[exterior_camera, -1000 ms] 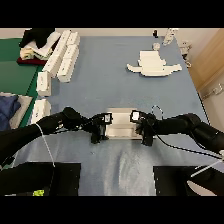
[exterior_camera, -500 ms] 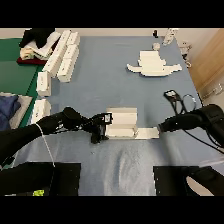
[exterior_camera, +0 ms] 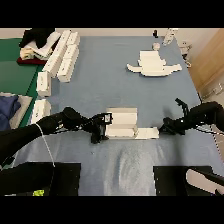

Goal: Fold the box.

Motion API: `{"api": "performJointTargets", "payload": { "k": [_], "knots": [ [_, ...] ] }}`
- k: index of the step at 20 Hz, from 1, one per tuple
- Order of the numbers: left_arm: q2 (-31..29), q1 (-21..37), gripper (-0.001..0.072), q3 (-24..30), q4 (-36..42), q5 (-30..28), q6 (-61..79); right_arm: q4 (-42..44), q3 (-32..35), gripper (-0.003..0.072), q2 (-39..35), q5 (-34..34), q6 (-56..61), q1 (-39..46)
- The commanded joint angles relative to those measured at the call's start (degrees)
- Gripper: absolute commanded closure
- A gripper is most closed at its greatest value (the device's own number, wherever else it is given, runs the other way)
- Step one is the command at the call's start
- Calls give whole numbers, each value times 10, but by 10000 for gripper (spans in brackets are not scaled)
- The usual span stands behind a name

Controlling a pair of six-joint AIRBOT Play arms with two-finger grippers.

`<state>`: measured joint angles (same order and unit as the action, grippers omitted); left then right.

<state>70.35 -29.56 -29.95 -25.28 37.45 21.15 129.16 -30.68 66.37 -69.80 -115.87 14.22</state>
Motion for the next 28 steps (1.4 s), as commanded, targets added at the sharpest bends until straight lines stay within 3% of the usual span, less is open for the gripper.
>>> {"api": "performJointTargets", "payload": {
  "k": [1,5,11,14,19,20,22,23,24,26,28],
  "knots": [
    [0,0,351,-1,0,0,0,88,6,686,47,-42,-76,17],
    [0,0,351,-1,0,0,0,100,7,685,46,-42,-78,9],
    [0,0,351,0,0,0,0,103,6,685,46,14,-76,-83],
    [0,0,351,0,0,0,0,109,0,685,44,-3,-76,-104],
    [0,0,351,-1,0,0,0,115,-3,684,-24,-17,-69,-104],
    [0,0,351,0,0,0,0,116,-3,646,-37,-20,-69,-106],
    [0,0,351,-1,0,0,0,116,-3,436,-57,-35,-66,-122],
    [0,0,351,-1,0,0,0,117,-3,373,-59,-37,-65,-134],
    [0,0,351,0,0,0,0,116,-3,368,-57,-30,-65,-148],
    [0,0,351,0,0,0,0,116,-3,279,-57,4,-58,-177],
    [0,0,351,-1,0,0,0,110,-12,279,-57,43,-37,-203]
  ]
}}
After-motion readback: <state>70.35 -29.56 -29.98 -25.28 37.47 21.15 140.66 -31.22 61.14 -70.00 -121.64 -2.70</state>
